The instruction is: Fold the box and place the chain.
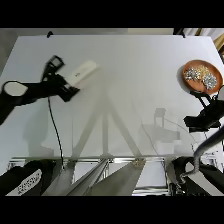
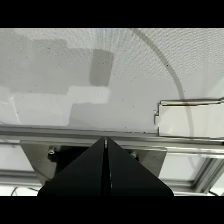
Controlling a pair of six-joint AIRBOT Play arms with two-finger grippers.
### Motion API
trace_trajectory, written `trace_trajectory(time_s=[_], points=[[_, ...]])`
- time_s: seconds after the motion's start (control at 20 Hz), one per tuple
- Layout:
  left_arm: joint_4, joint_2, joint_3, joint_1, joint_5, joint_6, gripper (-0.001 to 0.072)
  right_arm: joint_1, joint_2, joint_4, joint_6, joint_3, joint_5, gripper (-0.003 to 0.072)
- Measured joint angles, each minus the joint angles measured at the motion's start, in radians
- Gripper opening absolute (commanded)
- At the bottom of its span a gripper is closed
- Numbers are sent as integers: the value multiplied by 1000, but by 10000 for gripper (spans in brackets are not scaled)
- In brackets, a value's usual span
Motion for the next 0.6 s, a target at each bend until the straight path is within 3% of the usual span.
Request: trace_trajectory(time_s=[0.15,0.3,0.6], points=[[99,20,-2,203,3,-174,3,0,0,0,0,0,0,20],[216,27,-20,338,13,-335,3,0,0,0,0,0,0,20],[465,15,-110,425,40,-598,4,0,0,1,0,0,0,20]])
